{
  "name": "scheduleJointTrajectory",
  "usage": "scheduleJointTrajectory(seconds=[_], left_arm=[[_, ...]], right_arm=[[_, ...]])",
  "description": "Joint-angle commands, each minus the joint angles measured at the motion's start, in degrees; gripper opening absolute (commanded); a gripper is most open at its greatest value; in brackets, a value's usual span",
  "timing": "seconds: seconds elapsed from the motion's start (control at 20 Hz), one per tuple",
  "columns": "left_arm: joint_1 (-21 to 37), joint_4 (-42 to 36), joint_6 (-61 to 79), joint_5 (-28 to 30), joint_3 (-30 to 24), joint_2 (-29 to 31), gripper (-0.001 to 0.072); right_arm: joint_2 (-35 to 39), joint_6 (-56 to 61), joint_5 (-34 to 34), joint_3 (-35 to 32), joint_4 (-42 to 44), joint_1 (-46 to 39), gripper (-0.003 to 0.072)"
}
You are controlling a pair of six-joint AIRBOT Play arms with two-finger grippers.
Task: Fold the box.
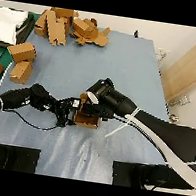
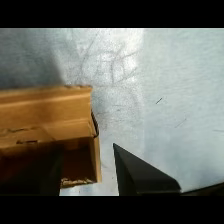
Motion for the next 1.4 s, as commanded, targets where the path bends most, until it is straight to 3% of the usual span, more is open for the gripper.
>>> scheduleJointTrajectory(seconds=[0.0, 0.1, 0.15, 0.25, 0.4, 0.45, 0.5, 0.7, 0.8, 0.85, 0.95, 1.05, 1.1, 1.2, 1.3, 1.35], left_arm=[[0.04, 0.02, 0.0, 0.02, 0.07, 0.02, 0.045], [0.04, 0.02, 0.0, 0.02, 0.07, 0.0, 0.045], [0.04, 0.02, 0.0, 0.02, 0.07, 0.0, 0.0451], [0.04, 0.02, 0.0, 0.0, 0.07, 0.0, 0.045], [0.04, 0.02, 0.0, 0.02, 0.07, 0.0, 0.045], [0.04, 0.02, 0.0, 0.02, 0.07, 0.0, 0.045], [0.04, 0.02, 0.0, 0.02, 0.07, 0.0, 0.045], [0.04, 0.02, 0.0, 0.76, 0.07, 0.0, 0.0451], [0.04, 0.02, 0.0, 1.07, 0.07, 0.0, 0.0451], [0.04, 0.02, 0.02, 1.07, 0.07, 0.0, 0.045], [0.04, 0.02, 0.0, 1.05, 0.07, 0.0, 0.0451], [0.04, 0.02, 0.0, 1.01, 0.07, 0.0, 0.0451], [0.04, 0.02, 0.0, 0.98, 0.07, 0.0, 0.0451], [0.04, 0.02, 0.0, 1.01, 0.07, 0.0, 0.0451], [0.04, 0.02, 0.0, 1.01, 0.07, 0.0, 0.0451], [0.04, 0.02, 0.0, 1.05, 0.07, 0.0, 0.0451]], right_arm=[[1.75, -1.62, 1.09, 0.59, 1.38, 0.04, 0.0481], [3.1, -2.29, 3.61, 0.57, 1.25, -0.02, 0.0475], [3.74, -2.69, 5.33, 0.52, 0.44, -0.11, 0.0438], [5.27, -4.87, 9.51, 0.37, -1.44, -0.13, 0.026], [9.42, -8.24, 18.62, -1.4, -5.68, -2.43, 0.0242], [12.11, -8.61, 18.4, -2.95, -8.17, -4.26, 0.0147], [14.75, -8.57, 16.31, -4.63, -10.4, -6.69, 0.0004], [20.26, -10.58, 0.37, -10.38, -15.93, -20.02, 0.0004], [18.45, -9.64, -14.86, -11.02, -9.79, -26.45, 0.0004], [16.26, -15.43, -22.84, -10.99, -2.8, -29.66, 0.0004], [9.88, -37.22, -32.17, -10.91, 21.73, -35.43, 0.0004], [3.06, -64.35, -29.66, -10.88, 49.9, -39.04, 0.0004], [0.61, -75.82, -26.82, -10.88, 59.65, -39.91, 0.0004], [-1.36, -82.03, -24.68, -10.88, 62.62, -40.37, 0.0006], [-1.51, -82.03, -21.86, -10.88, 57.35, -40.35, 0.018], [-1.51, -81.94, -19.63, -10.88, 56.17, -40.33, 0.0153]])
